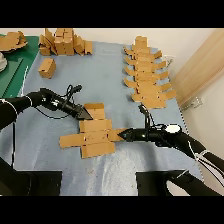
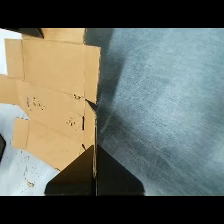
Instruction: Fold the box.
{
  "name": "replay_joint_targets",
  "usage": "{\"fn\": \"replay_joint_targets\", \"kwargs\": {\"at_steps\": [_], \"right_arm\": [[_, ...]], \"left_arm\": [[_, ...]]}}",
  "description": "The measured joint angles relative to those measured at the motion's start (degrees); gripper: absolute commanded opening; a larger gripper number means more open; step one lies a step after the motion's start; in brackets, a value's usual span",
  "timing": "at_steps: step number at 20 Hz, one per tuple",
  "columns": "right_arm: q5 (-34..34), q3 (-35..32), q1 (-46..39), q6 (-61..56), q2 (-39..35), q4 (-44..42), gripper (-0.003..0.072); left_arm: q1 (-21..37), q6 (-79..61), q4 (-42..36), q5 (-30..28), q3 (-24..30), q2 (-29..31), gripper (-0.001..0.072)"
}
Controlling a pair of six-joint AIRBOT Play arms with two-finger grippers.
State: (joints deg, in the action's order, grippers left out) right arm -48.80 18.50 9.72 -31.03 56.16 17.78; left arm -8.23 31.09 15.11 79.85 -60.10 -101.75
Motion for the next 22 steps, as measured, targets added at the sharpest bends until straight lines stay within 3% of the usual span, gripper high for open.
{"fn": "replay_joint_targets", "kwargs": {"at_steps": [1,3,8,9,10,13,16,17,18,19,22], "right_arm": [[0.02,0.0,0.0,0.0,0.0,0.0,0.0002],[0.02,0.0,0.0,0.0,0.0,-0.02,0.0002],[0.02,0.0,0.0,0.0,0.0,0.0,0.0002],[0.02,0.0,0.0,0.0,0.0,0.0,0.0002],[0.02,0.0,0.0,0.0,0.0,0.0,0.0002],[0.2,0.0,0.0,0.0,0.0,0.0,0.0002],[0.44,0.0,0.0,0.0,0.0,0.02,0.0004],[0.63,0.0,0.0,-0.09,0.0,0.02,0.0084],[0.87,0.0,-0.07,-0.72,0.0,-0.15,0.0211],[1.07,0.0,-0.2,-1.7,-0.04,-0.17,0.0245],[2.12,0.2,-0.37,-5.88,-0.11,-0.17,0.0245]], "left_arm": [[0.0,-0.02,-0.17,-0.5,-0.07,0.0,0.0083],[0.02,-0.07,-0.42,-1.09,-0.2,0.0,0.029],[0.02,-0.07,-0.83,-1.75,-0.48,0.0,0.0286],[0.0,-0.07,-0.83,-1.77,-0.48,0.0,0.0265],[0.02,-0.04,-0.83,-1.77,-0.55,0.0,0.0112],[0.02,-0.35,-0.87,-1.81,-0.55,0.0,0.001],[0.02,-1.49,-0.81,-0.92,-0.55,0.0,0.0009],[0.02,-2.21,-0.79,-0.42,-0.55,0.0,0.0009],[0.02,-3.02,-0.72,-0.24,-0.55,0.07,0.0009],[0.0,-4.07,-0.33,-0.22,-0.55,0.22,0.0009],[-0.55,-8.92,-0.22,-2.03,-0.55,1.38,0.0009]]}}
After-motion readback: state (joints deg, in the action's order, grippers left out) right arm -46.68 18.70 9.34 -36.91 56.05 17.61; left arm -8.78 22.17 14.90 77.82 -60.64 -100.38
